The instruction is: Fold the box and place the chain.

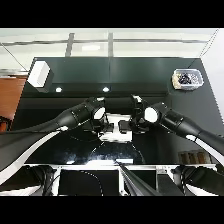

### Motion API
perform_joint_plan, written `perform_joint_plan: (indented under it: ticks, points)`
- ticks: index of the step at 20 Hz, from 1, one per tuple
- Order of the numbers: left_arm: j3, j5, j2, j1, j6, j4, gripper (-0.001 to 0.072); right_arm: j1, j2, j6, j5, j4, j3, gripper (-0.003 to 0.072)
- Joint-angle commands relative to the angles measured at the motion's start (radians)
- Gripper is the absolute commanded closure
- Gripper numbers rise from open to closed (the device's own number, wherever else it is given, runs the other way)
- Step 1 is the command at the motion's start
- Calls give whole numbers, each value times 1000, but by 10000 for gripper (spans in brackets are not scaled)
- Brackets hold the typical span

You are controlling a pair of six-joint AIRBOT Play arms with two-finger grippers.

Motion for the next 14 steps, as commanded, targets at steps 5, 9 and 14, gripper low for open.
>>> perform_joint_plan:
  ticks: [5, 9, 14]
  points:
    - [0, 2, 0, 0, 0, -1, 679, -48, 14, -81, 138, 16, 53, 63]
    - [0, 2, 0, 0, 0, -1, 679, -48, 14, -104, 189, 4, 53, 63]
    - [0, 2, 0, 0, 0, -1, 679, -47, 11, -95, 185, -2, 49, 66]
